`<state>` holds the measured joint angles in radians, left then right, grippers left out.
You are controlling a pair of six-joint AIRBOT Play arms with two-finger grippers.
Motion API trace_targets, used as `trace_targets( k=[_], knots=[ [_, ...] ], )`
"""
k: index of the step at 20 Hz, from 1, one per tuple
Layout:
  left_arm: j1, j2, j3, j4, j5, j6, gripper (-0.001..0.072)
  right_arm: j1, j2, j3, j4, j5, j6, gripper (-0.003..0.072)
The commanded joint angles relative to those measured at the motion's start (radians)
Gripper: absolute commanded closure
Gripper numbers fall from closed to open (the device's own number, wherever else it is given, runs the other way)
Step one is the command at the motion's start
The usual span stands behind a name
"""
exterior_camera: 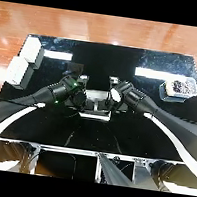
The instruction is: Fold the box and place the chain.
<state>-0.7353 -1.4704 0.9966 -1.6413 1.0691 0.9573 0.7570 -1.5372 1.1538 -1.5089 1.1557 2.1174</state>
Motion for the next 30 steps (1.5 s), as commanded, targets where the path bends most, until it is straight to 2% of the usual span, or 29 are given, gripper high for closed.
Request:
trace_targets(
  k=[1, 5, 7, 9, 12, 14, 18, 19, 23, 26, 30],
  knots=[
    [0.000, 0.000, 0.000, 0.002, -0.004, -0.004, 0.0691, 0.007, 0.047, 0.001, -0.011, 0.058, -0.061, 0.0103],
    [0.000, 0.000, 0.000, 0.002, -0.003, -0.004, 0.0691, 0.032, 0.209, 0.000, -0.055, 0.157, -0.152, 0.0103],
    [0.000, 0.000, 0.000, 0.002, -0.004, -0.004, 0.0691, 0.043, 0.316, -0.017, -0.145, 0.249, -0.159, 0.0103],
    [0.000, 0.000, 0.000, 0.003, -0.005, -0.005, 0.0691, 0.032, 0.443, -0.085, -0.275, 0.307, -0.158, 0.0103],
    [0.000, 0.000, 0.000, 0.002, -0.007, -0.005, 0.0691, -0.103, 0.627, -0.230, -0.423, 0.338, -0.132, 0.0103],
    [-0.006, 0.000, 0.000, 0.003, -0.015, -0.004, 0.0691, -0.294, 0.696, -0.296, -0.452, 0.250, -0.131, 0.0103],
    [-0.014, 0.000, 0.000, -0.001, -0.031, -0.005, 0.0691, -0.686, 0.666, -0.298, -0.388, -0.091, -0.236, 0.0104],
    [-0.014, 0.000, 0.000, -0.001, -0.027, -0.005, 0.0691, -0.763, 0.640, -0.286, -0.375, -0.138, -0.251, 0.0104],
    [-0.014, 0.000, 0.000, -0.024, -0.021, -0.004, 0.0691, -0.961, 0.468, -0.219, -0.363, -0.184, -0.237, 0.0104],
    [-0.012, 0.000, 0.000, -0.023, -0.026, -0.004, 0.0690, -1.028, 0.299, -0.151, -0.345, -0.243, -0.237, 0.0104],
    [-0.012, 0.000, 0.000, -0.024, -0.023, -0.004, 0.0690, -1.062, 0.090, 0.020, -0.327, -0.258, -0.237, 0.0104]
  ],
)
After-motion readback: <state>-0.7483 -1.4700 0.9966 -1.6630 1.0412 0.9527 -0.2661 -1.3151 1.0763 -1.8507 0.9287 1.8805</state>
